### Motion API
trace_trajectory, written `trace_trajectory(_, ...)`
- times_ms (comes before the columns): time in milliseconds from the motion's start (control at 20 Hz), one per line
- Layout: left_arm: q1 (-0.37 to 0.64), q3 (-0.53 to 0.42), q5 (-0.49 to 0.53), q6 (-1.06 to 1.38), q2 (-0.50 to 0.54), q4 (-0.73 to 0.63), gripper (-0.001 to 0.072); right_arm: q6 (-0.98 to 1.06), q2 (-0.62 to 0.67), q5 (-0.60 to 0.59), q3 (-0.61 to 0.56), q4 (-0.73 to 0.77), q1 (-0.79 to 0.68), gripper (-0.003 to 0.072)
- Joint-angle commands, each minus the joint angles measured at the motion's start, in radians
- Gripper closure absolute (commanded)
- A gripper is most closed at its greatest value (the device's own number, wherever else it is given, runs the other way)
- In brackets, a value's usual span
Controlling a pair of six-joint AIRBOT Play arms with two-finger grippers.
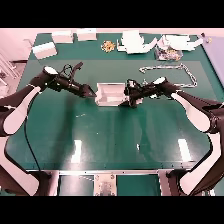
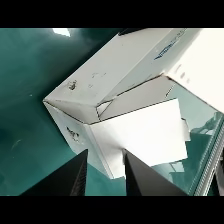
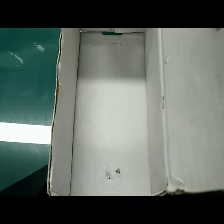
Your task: Fold the box and place the chain.
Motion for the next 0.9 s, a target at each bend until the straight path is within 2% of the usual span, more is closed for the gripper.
trace_trajectory(0, 0.000, 0.001, -0.003, -0.056, 0.001, 0.000, 0.0432, 0.000, 0.000, 0.000, 0.000, 0.000, 0.000, 0.0111)
trace_trajectory(300, -0.043, 0.001, 0.008, -0.077, 0.001, 0.009, 0.0432, 0.000, 0.000, 0.000, 0.000, 0.000, 0.000, 0.0111)
trace_trajectory(700, -0.052, 0.002, 0.011, -0.152, 0.003, 0.014, 0.0431, 0.000, 0.000, 0.000, 0.000, 0.000, 0.000, 0.0111)
trace_trajectory(850, -0.090, 0.002, 0.087, -0.284, 0.037, 0.153, 0.0432, 0.000, 0.000, 0.000, 0.000, 0.000, 0.000, 0.0112)
